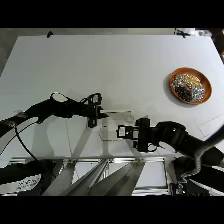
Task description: Fold the box and place the chain.
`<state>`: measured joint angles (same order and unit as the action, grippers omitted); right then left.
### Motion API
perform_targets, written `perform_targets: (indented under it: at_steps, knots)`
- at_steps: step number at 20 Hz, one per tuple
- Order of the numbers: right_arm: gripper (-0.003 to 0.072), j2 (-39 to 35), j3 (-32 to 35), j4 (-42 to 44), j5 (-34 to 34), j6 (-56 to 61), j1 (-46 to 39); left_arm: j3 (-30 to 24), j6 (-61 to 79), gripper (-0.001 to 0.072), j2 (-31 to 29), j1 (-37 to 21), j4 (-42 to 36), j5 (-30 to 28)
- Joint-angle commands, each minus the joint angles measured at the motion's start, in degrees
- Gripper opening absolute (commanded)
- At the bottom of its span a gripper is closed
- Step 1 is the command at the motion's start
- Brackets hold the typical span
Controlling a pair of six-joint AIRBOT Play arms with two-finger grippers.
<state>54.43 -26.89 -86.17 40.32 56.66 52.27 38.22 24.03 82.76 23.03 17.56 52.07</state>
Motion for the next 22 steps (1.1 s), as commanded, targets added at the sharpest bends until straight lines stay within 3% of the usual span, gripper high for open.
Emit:
perform_targets:
  at_steps: [1, 6, 10, 22]
  knots:
    - [0.0717, 2.91, 0.11, -0.15, -5.66, -0.13, 2.23, -0.02, 0.0, 0.0014, -0.04, 0.04, 0.02, 0.0]
    - [0.0705, 2.91, 0.11, -0.02, -6.86, 0.26, 2.27, 0.0, 0.0, 0.0014, -0.04, 0.04, 0.02, 0.0]
    - [0.0704, 2.89, -0.63, 2.8, -6.69, -0.85, -3.28, 0.0, 0.0, 0.0014, -0.04, 0.04, 0.02, 0.0]
    - [0.0703, 2.84, -3.34, 18.23, -8.35, -23.85, -13.86, -0.02, 0.0, 0.0014, -0.04, 0.04, 0.0, 0.0]
